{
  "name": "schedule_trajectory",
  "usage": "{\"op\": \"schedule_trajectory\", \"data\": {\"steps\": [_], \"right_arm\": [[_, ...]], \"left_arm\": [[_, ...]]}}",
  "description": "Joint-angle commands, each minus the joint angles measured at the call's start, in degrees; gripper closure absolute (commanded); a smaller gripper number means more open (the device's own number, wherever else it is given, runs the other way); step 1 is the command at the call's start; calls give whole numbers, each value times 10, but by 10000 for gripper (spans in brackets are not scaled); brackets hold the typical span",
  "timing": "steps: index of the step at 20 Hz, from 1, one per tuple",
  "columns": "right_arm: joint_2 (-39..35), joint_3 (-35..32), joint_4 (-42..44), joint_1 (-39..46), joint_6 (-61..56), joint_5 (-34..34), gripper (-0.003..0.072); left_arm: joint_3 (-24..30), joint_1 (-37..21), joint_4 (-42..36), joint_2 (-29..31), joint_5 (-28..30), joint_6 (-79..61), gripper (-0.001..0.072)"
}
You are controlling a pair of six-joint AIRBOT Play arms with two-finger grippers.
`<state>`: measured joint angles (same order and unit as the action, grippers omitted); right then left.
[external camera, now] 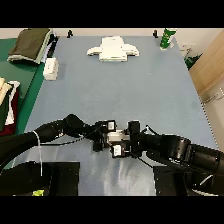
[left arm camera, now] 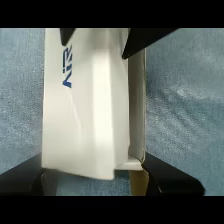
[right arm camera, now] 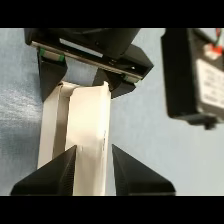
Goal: Fold the box.
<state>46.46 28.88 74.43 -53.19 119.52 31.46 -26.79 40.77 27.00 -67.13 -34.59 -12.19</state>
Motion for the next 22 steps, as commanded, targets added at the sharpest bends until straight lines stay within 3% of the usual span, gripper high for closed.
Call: {"op": "schedule_trajectory", "data": {"steps": [1, 11, 13, 22], "right_arm": [[15, 1, 15, 0, -7, 11, 420], [17, 1, 73, 0, -10, 11, 407], [17, 1, 73, 0, -11, 12, 292], [2, 28, 73, -1, -21, 31, 302]], "left_arm": [[0, 0, 0, 0, 0, 0, 218], [0, 0, 0, 0, 0, 0, 218], [0, 0, 0, 0, 0, 0, 218], [0, 0, 0, 0, 0, 0, 218]]}}
